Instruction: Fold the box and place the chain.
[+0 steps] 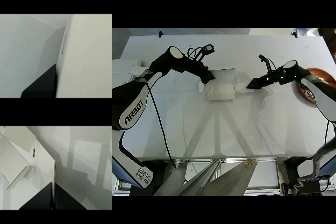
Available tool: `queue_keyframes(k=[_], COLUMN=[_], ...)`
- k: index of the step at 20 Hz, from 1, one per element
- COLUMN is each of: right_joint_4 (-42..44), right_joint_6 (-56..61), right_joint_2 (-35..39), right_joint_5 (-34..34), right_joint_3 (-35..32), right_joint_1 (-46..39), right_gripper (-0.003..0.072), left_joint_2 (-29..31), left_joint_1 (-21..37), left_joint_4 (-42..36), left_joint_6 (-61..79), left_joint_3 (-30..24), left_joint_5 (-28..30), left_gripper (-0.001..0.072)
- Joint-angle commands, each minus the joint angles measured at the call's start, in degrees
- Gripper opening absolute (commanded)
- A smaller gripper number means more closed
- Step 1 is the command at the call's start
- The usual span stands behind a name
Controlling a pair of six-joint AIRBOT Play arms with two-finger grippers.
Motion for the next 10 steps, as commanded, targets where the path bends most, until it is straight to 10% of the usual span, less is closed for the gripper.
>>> queue_keyframes(k=[1,3,6,10], right_joint_4=[0.09,0.04,0.04,-0.68], right_joint_6=[0.07,0.07,0.09,0.09], right_joint_2=[0.02,0.02,0.04,1.03], right_joint_5=[0.24,0.66,1.9,5.97], right_joint_3=[-0.04,-0.02,-0.02,-0.02], right_joint_1=[0.07,0.07,0.04,-0.74], right_gripper=[0.0013,0.0018,0.0379,0.0419], left_joint_2=[0.04,0.04,0.04,1.62], left_joint_1=[-0.02,-0.02,-0.02,0.09], left_joint_4=[0.04,0.04,0.04,0.15], left_joint_6=[0.15,0.15,0.17,1.79], left_joint_3=[0.02,0.02,0.02,0.02], left_joint_5=[-0.11,-0.22,-0.76,-2.8], left_gripper=[0.0009,0.0006,0.0005,0.0004])
